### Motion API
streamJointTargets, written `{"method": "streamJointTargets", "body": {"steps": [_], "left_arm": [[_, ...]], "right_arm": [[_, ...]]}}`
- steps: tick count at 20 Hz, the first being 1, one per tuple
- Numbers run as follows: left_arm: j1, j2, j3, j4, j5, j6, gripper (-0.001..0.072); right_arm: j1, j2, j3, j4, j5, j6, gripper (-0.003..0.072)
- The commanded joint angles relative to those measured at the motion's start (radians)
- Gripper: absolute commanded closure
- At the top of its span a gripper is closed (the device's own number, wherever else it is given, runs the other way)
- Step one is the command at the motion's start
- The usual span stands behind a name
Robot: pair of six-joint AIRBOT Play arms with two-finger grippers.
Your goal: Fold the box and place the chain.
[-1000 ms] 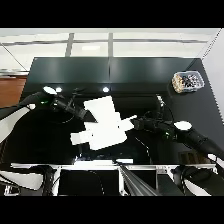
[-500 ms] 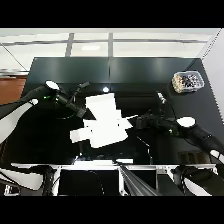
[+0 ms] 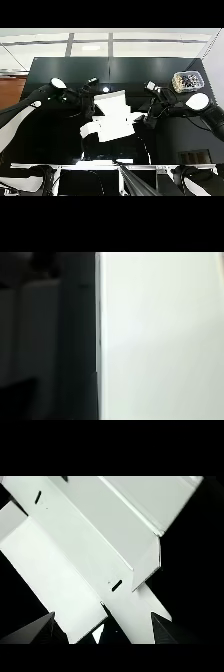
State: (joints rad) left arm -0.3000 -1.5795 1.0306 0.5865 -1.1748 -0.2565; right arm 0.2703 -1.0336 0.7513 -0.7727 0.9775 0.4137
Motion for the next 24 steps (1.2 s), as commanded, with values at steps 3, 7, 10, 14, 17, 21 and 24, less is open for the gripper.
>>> {"method": "streamJointTargets", "body": {"steps": [3,7,10,14,17,21,24], "left_arm": [[-0.074,0.012,-0.001,0.043,0.164,0.251,0.0682],[-0.076,0.023,-0.029,0.040,0.175,0.262,0.0684],[-0.081,0.027,-0.083,0.030,0.203,0.409,0.0681],[-0.079,0.027,-0.085,0.061,0.223,0.490,0.0678],[-0.080,0.024,-0.085,0.060,0.224,0.489,0.0678],[-0.080,0.022,-0.086,0.060,0.221,0.489,0.0678],[-0.080,0.022,-0.086,0.060,0.222,0.489,0.0678]], "right_arm": [[0.068,0.002,0.018,-0.180,-0.003,-0.037,-0.0006],[0.116,0.000,-0.067,-0.182,-0.019,-0.097,-0.0006],[0.163,0.000,-0.143,-0.181,-0.122,-0.145,-0.0006],[0.180,-0.005,-0.224,-0.182,-0.243,-0.240,-0.0006],[0.203,-0.039,-0.230,-0.166,-0.254,-0.294,-0.0006],[0.281,-0.096,-0.230,-0.032,-0.351,-0.325,-0.0005],[0.326,-0.098,-0.230,0.068,-0.473,-0.325,-0.0005]]}}
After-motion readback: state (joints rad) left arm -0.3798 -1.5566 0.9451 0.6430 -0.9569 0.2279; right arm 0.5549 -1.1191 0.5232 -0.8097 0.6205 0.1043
